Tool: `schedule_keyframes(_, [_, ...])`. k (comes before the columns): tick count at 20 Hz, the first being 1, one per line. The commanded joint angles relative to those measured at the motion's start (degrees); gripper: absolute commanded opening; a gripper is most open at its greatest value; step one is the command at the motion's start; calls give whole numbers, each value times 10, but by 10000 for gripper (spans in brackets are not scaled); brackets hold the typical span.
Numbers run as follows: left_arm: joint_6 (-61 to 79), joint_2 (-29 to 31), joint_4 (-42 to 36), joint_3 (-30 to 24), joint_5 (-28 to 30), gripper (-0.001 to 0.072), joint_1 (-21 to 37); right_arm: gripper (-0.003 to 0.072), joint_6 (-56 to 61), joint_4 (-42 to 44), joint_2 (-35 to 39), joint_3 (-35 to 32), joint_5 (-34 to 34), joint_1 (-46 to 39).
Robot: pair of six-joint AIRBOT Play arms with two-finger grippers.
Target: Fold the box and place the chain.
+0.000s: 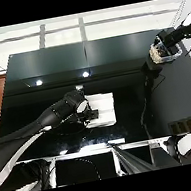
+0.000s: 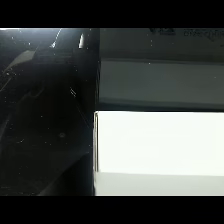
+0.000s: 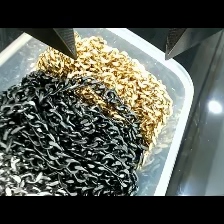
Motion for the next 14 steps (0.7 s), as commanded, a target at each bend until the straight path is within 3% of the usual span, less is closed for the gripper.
schedule_keyframes(1, [0,0,0,0,0,27,0,593,3,0,-7,1,-2,0])
schedule_keyframes(9, [0,0,0,0,0,27,0,593,3,9,-36,1,-15,10])
schedule_keyframes(10, [0,0,0,0,0,27,0,534,2,10,-39,1,-15,12])
schedule_keyframes(12, [0,0,0,0,-1,26,0,336,-1,12,-40,1,-17,14])
schedule_keyframes(14, [0,0,0,0,-1,27,0,23,-45,25,-35,4,-15,12])
